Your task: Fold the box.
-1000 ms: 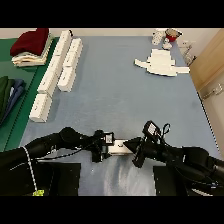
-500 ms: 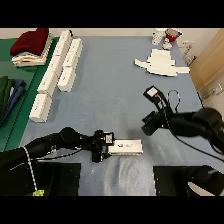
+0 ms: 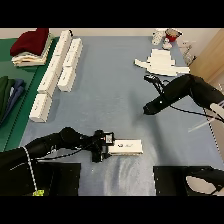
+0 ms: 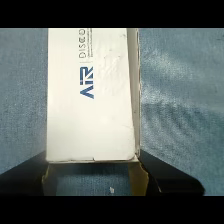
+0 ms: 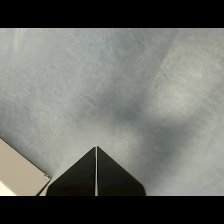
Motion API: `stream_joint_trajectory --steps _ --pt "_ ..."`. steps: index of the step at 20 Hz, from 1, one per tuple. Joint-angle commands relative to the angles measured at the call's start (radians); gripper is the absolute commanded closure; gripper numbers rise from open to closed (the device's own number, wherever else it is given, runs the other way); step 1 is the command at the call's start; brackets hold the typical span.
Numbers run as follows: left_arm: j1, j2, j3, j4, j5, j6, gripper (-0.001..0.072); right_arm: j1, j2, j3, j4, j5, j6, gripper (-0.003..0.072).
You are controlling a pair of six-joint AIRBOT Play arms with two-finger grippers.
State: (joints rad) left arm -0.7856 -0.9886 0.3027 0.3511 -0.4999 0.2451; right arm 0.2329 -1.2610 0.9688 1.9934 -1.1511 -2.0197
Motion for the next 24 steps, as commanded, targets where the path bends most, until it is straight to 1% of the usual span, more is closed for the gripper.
stream_joint_trajectory --steps 1,3,9,11,13,15,16,17,19,20,22,23,24 --pt "0.000 0.001 0.000 0.000 0.000 0.000 0.0186 -0.040 -0.099 0.052 0.074 0.002 -0.041 0.0681" --pt "0.000 0.001 0.000 0.000 0.000 0.000 0.0186 -0.040 -0.098 0.052 0.071 0.047 -0.042 0.0681" --pt "0.000 0.001 0.003 -0.004 0.004 0.001 0.0186 -0.040 -0.098 0.052 0.070 0.044 -0.042 0.0681" --pt "0.006 0.003 0.003 -0.006 0.038 -0.029 0.0186 -0.040 -0.098 0.052 0.070 0.044 -0.042 0.0681" --pt "0.044 0.029 0.003 -0.006 0.092 -0.141 0.0186 -0.040 -0.098 0.052 0.070 0.044 -0.042 0.0680" --pt "0.126 0.093 0.003 0.005 0.116 -0.245 0.0186 -0.040 -0.098 0.052 0.070 0.044 -0.042 0.0681" --pt "0.179 0.134 0.003 0.035 0.116 -0.311 0.0186 -0.040 -0.098 0.052 0.070 0.044 -0.042 0.0680" --pt "0.244 0.180 0.002 0.101 0.114 -0.406 0.0186 -0.040 -0.098 0.052 0.070 0.044 -0.042 0.0681" --pt "0.385 0.264 0.002 0.319 0.101 -0.652 0.0186 -0.040 -0.098 0.052 0.070 0.044 -0.042 0.0681" --pt "0.465 0.301 0.002 0.454 0.076 -0.794 0.0186 -0.040 -0.098 0.052 0.069 0.044 -0.042 0.0681" --pt "0.621 0.346 0.002 0.676 0.006 -1.019 0.0186 -0.040 -0.098 0.052 0.068 0.044 -0.042 0.0681" --pt "0.695 0.352 0.002 0.745 -0.031 -1.088 0.0186 -0.040 -0.098 0.052 0.068 0.044 -0.042 0.0680" --pt "0.769 0.351 0.002 0.781 -0.066 -1.126 0.0186 -0.040 -0.098 0.052 0.068 0.044 -0.042 0.0681"
